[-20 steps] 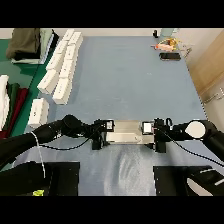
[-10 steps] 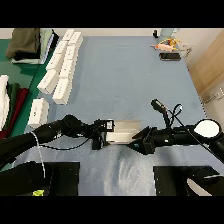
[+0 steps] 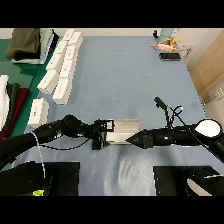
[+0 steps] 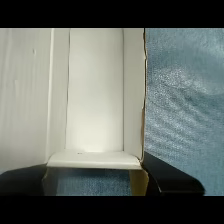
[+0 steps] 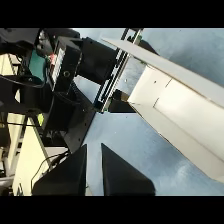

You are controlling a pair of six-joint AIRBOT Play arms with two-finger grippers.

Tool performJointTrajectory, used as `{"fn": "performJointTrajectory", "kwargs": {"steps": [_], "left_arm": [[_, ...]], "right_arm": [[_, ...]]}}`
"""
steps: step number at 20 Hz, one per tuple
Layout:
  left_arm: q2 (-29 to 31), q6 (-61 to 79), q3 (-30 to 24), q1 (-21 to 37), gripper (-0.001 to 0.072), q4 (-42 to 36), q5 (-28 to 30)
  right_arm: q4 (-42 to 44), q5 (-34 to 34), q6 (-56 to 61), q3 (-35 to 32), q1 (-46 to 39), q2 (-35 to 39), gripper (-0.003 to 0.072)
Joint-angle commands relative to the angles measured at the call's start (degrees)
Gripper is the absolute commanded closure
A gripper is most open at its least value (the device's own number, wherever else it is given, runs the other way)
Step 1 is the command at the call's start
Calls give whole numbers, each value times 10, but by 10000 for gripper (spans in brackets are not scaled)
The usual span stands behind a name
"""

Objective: Fold the box.

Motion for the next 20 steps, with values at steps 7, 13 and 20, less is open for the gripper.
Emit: {"fn": "performJointTrajectory", "kwargs": {"steps": [7, 13, 20], "left_arm": [[0, 0, 1, 0, 245, 0, 0], [0, 0, 1, 0, 245, 0, 0], [0, 0, 1, 0, 245, 0, 0]], "right_arm": [[-57, -103, -16, 82, 0, -153, 520], [-133, -108, -26, 205, 1, -333, 522], [-134, -118, -100, 203, 22, -420, 523]]}}
